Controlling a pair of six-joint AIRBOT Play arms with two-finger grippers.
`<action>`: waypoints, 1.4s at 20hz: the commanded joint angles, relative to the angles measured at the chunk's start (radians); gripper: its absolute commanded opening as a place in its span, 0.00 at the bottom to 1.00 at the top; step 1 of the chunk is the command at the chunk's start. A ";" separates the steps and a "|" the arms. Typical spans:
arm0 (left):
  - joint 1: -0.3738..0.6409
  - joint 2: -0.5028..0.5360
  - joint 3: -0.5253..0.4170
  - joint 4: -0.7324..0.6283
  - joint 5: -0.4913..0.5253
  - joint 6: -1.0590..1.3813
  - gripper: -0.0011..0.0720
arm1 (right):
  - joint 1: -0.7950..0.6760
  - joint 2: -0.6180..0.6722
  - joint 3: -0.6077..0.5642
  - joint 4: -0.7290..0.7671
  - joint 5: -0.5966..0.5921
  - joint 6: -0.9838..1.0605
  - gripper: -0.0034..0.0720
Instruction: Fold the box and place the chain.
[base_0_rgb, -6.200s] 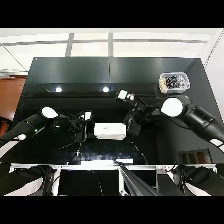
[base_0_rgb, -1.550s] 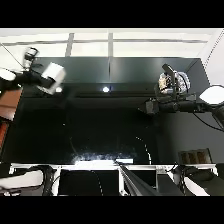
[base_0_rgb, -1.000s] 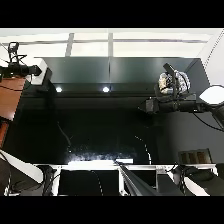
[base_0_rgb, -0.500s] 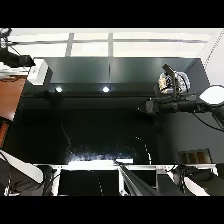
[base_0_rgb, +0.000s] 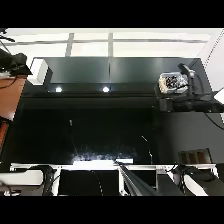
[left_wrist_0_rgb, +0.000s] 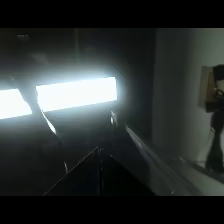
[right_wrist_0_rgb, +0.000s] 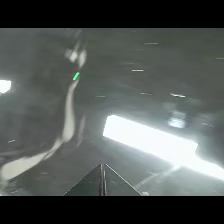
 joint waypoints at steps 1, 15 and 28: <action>-0.133 0.319 -0.346 0.015 0.283 -0.019 0.05 | -0.122 0.087 -0.001 -0.159 0.037 0.018 0.08; -0.397 0.959 -1.306 -0.013 0.865 -0.093 0.06 | -0.165 0.334 -0.399 -0.099 -0.367 -0.058 0.08; -0.397 0.959 -1.306 -0.014 0.867 -0.094 0.06 | -0.165 0.334 -0.399 -0.099 -0.367 -0.058 0.08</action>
